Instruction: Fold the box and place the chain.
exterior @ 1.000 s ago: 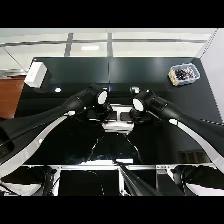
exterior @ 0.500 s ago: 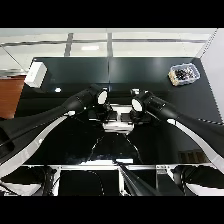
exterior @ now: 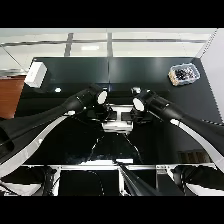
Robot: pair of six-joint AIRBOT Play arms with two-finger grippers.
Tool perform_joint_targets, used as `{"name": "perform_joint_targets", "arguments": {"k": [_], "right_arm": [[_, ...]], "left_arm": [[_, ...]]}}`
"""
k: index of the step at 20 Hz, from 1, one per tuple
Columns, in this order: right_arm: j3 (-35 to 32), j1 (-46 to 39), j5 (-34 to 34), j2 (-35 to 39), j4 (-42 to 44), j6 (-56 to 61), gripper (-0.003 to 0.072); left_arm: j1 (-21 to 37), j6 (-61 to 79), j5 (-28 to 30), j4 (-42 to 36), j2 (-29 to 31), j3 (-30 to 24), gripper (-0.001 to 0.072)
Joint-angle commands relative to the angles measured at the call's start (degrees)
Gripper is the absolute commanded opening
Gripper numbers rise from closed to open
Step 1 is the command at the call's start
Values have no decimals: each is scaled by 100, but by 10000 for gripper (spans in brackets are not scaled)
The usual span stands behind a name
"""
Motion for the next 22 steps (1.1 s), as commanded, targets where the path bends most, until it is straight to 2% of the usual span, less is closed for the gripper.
{"name": "perform_joint_targets", "arguments": {"k": [1, 3, 4, 6, 7, 8, 9, 10, 11, 13, 14, 17, 22], "right_arm": [[7, 2, 221, 702, -9, -629, 340], [7, -57, 435, 1436, -658, -796, 340], [7, -131, 533, 1749, -1362, -796, 341], [4, -404, 651, 2100, -3353, -796, 340], [-4, -686, 487, 2105, -4133, -793, 340], [-61, -1062, 24, 2072, -4476, -789, 340], [-160, -1565, -706, 2026, -4450, -741, 345], [-267, -2059, -1440, 1941, -4229, -686, 596], [-306, -2568, -2057, 1764, -3661, -662, 702], [-227, -3351, -2785, 1241, -2503, -656, 701], [2, -3615, -2835, 907, -2168, -660, 701], [1515, -4138, -2293, -382, -1725, -682, 700], [4413, -4387, -752, -2562, -1628, -686, 694]], "left_arm": [[4, -11, 9, -11, 0, 2, 25], [4, -11, 17, -11, 0, 2, 25], [4, -11, 22, -11, 0, 2, 25], [4, -11, 26, -11, 0, 2, 26], [4, -11, 33, -11, 0, 2, 25], [4, -11, 33, -11, 0, 2, 25], [4, -11, 31, -11, 0, 2, 25], [4, -11, 28, -13, 0, 2, 26], [4, -11, 24, -11, 0, 2, 26], [4, -11, 24, -11, 0, 2, 26], [4, -11, 28, -9, 0, 2, 25], [4, -11, 72, -11, 0, 2, 26], [4, -11, 79, -11, -2, 2, 25]]}}
